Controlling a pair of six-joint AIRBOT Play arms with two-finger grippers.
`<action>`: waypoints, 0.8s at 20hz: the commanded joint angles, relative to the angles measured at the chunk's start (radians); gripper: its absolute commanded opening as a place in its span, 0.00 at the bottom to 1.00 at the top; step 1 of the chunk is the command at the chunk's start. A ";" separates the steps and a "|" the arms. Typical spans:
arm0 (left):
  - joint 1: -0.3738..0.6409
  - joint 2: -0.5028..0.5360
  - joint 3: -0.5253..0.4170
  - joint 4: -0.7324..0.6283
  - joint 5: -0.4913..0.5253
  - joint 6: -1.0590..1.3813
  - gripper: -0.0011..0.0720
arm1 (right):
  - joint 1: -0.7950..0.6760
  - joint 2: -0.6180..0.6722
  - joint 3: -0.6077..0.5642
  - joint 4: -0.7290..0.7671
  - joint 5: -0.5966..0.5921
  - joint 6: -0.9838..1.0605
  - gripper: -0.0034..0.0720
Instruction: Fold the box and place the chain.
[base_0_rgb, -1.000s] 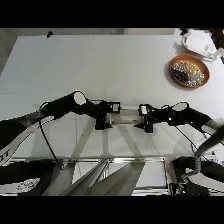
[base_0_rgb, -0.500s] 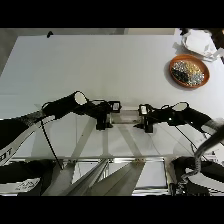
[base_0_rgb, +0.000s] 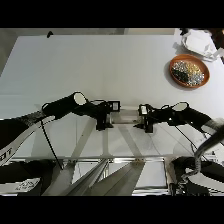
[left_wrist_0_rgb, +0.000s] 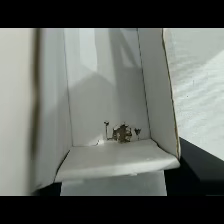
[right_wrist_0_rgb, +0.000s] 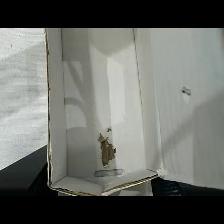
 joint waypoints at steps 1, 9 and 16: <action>0.018 0.002 -0.019 -0.024 0.000 0.010 0.76 | 0.000 0.000 0.000 0.001 0.000 0.000 0.59; 0.025 0.002 -0.040 -0.077 0.000 0.082 0.94 | 0.000 0.000 0.000 0.000 0.000 0.000 0.59; 0.037 0.002 -0.056 -0.133 0.009 0.079 0.89 | 0.000 0.000 0.000 0.001 0.000 0.000 0.59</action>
